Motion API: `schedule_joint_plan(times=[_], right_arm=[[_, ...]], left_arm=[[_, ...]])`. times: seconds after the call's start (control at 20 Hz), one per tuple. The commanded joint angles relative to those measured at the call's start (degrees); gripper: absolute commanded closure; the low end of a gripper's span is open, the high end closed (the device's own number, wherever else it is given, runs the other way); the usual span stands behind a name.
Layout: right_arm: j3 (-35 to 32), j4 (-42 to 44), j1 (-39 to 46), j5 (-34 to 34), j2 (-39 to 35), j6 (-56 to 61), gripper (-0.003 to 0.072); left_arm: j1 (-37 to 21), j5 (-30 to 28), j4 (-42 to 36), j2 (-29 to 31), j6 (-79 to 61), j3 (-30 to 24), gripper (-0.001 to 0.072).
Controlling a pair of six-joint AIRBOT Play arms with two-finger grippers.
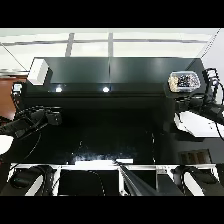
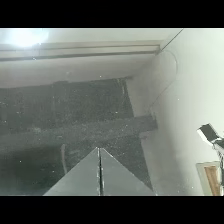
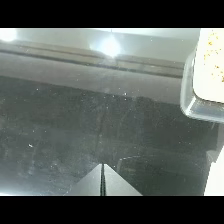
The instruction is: Fold the box and place the chain.
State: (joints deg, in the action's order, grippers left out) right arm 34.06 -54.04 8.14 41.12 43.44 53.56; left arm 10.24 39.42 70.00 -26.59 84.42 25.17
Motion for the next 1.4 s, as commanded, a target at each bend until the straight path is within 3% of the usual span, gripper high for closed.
schedule_joint_plan(times=[0.0,0.75,0.9,1.05,1.1,1.15,1.2,1.25,1.3,1.35], right_arm=[[-0.04,0.00,-0.04,0.00,0.00,0.00,0.0674],[-0.04,2.01,-0.07,-0.66,0.00,0.02,0.0674],[-0.04,5.57,-0.07,-6.60,0.00,0.02,0.0674],[-0.04,4.50,0.33,-14.08,0.04,0.44,0.0659],[-0.04,3.87,1.20,-18.62,0.35,3.13,0.0421],[-0.02,3.89,2.89,-22.29,1.07,6.14,0.0004],[0.02,3.89,4.76,-22.91,1.77,6.45,-0.0034],[0.02,3.80,6.78,-21.97,2.67,6.34,-0.0034],[0.04,3.76,8.66,-21.77,3.67,6.21,-0.0034],[0.39,2.99,11.13,-22.51,4.98,6.25,-0.0034]], left_arm=[[0.02,-0.02,0.00,0.07,0.00,-0.04,0.0683],[0.02,-0.02,0.00,0.07,0.00,-0.04,0.0683],[0.04,-0.61,-0.04,0.07,-0.02,-0.04,0.0682],[0.07,-5.31,-0.02,0.07,0.00,-0.04,0.0682],[0.11,-6.40,-0.02,0.04,0.00,-0.09,0.0682],[0.11,-7.69,0.00,0.02,0.00,-0.09,0.0682],[0.02,-9.35,0.02,0.02,-0.02,-0.09,0.0679],[0.02,-10.97,0.04,-0.04,-0.02,-0.09,0.0605],[0.02,-12.46,0.04,-0.11,-0.02,-0.11,0.0323],[0.02,-13.75,0.02,-0.26,0.02,-0.09,-0.0008]])
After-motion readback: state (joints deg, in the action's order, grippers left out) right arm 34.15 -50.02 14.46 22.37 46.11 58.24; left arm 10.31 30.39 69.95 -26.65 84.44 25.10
